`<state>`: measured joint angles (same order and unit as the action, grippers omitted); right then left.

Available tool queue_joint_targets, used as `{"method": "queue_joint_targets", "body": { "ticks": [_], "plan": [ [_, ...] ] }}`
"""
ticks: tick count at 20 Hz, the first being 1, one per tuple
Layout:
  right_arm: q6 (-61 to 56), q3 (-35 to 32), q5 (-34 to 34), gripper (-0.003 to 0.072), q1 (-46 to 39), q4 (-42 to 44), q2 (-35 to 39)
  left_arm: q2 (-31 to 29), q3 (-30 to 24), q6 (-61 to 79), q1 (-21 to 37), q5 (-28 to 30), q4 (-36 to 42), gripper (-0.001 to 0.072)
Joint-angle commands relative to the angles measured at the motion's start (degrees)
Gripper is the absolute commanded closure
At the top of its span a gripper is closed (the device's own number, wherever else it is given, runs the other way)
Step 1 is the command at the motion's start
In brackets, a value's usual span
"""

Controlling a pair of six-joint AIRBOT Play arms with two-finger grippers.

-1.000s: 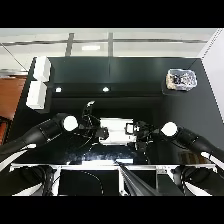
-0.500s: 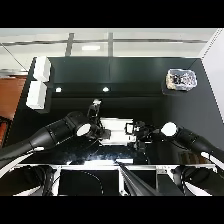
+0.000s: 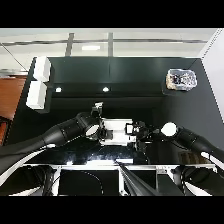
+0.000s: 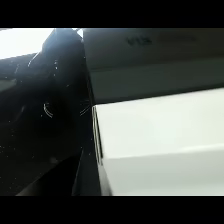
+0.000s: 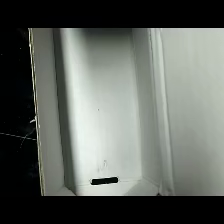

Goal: Fold the box and place the chain.

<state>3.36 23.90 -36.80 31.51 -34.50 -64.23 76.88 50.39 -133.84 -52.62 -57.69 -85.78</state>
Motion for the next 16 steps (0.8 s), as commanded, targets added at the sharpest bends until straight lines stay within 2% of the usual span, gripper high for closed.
{"method": "queue_joint_targets", "body": {
  "ticks": [1, 6, 8, 9, 11, 14, 15, 16],
  "plan": [
    [-0.1, 0.0, 0.0, 0.0443, 0.0, 0.0, 0.0, 1.7, 0.9, -1.9, -0.1, 0.1, 0.9, 0.0476],
    [-0.1, 0.0, 0.0, 0.0443, 0.0, 0.0, 0.0, 2.8, 0.9, -3.1, -0.2, 0.2, 1.2, 0.0492],
    [-0.1, 0.0, 0.0, 0.0443, 0.0, 0.0, 0.0, 2.8, 0.9, -3.1, -0.2, 0.2, 1.2, 0.0560],
    [-0.1, 0.0, 0.0, 0.0443, 0.0, 0.0, 0.0, 2.8, 0.9, -3.1, -0.2, 0.2, 1.3, 0.0572],
    [-0.1, 0.0, 0.5, 0.0443, 0.0, 0.0, 0.0, 2.8, 0.9, -3.1, -0.3, 0.1, 1.2, 0.0685],
    [-0.1, 0.0, 1.3, 0.0443, 0.0, 0.0, 0.0, 2.8, 1.0, -3.1, -0.3, 0.2, 1.2, 0.0684],
    [-0.1, 0.0, 1.3, 0.0443, 0.0, 0.0, 0.0, 2.8, 1.3, -3.0, -0.3, 0.2, 1.1, 0.0662],
    [-0.1, 0.0, 1.2, 0.0443, 0.0, 0.0, 0.0, 2.9, 1.7, -3.0, -0.2, 0.2, 0.8, 0.0538]
  ]
}}
